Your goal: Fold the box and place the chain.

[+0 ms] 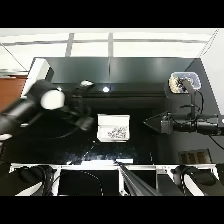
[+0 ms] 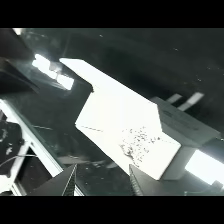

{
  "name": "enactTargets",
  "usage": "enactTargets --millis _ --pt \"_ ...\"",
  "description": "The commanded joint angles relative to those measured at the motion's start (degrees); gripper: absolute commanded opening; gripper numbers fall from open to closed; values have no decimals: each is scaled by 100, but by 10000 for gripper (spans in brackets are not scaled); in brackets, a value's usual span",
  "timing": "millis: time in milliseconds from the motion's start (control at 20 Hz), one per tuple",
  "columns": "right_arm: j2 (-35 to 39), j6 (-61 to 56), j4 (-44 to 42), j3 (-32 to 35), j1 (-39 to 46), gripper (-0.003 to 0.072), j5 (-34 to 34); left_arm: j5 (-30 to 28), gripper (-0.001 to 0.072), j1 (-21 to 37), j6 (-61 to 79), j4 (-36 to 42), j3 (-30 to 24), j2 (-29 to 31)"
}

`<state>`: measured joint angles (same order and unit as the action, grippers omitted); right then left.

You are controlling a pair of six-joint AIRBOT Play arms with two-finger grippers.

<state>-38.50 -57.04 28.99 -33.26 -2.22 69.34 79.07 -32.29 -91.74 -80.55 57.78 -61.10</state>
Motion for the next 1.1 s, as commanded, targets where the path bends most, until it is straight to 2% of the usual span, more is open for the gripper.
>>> enactTargets --millis 0,50,100,150,250,400,550,700,850,1050 --pt "7 2 286 -7 17 400 -37 -490 706 1425 2503 2127 -1054 931" --pt "7 2 291 -7 17 400 -68 -868 706 1823 3495 3206 -1574 1064" --pt "7 0 280 -7 17 401 -133 -1115 706 2103 4393 3891 -2015 1082" --pt "7 0 282 -7 17 401 -170 -1283 706 2218 5191 4076 -2330 1043" --pt "7 0 282 -7 17 400 -170 -1617 711 2142 6872 3921 -2752 933" --pt "7 0 284 -7 17 401 -168 -1923 713 1836 8889 3674 -2964 730" --pt "7 -26 284 -7 15 400 -164 -2468 713 1342 9429 3156 -2962 457" --pt "7 -26 284 -7 15 400 -210 -3215 712 874 9785 3679 -2942 72" --pt "7 -26 280 -7 13 392 -227 -3237 712 662 9783 3869 -2951 -284" --pt "4 -26 280 -7 13 393 -225 -3429 712 660 9785 4382 -2949 -490"
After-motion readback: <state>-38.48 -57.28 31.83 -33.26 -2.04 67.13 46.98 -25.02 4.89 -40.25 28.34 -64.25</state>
